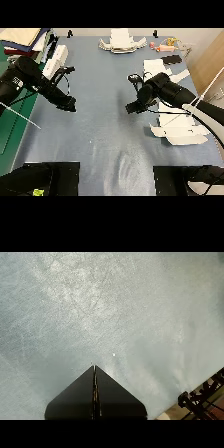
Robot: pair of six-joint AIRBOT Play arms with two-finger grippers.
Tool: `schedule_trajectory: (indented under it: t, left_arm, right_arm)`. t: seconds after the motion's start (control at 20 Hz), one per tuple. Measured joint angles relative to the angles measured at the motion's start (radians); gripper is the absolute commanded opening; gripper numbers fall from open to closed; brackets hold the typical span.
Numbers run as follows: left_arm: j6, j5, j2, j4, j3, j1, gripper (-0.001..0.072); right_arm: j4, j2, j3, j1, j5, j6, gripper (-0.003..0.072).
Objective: Fold the box.
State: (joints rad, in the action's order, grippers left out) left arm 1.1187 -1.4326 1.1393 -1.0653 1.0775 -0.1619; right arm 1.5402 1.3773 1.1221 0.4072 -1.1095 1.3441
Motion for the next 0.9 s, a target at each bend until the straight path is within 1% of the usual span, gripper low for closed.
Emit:
schedule_trajectory:
  t: [0.7, 0.75, 0.9]
  left_arm:
    - [-0.009, 0.002, 0.0, 0.0, 0.0, 0.0, 0.0014]
    - [-0.03, 0.019, 0.0, 0.0, 0.0, 0.0, 0.0015]
    - [-0.075, 0.118, 0.0, 0.0, 0.0, 0.0, 0.0015]
  right_arm:
    - [0.0, 0.0, 0.0, 0.0, 0.0, 0.0, 0.0002]
    - [0.0, 0.0, 0.0, 0.0, 0.0, 0.0, 0.0002]
    - [0.011, 0.0, 0.0, 0.0, 0.0, 0.0, 0.0002]
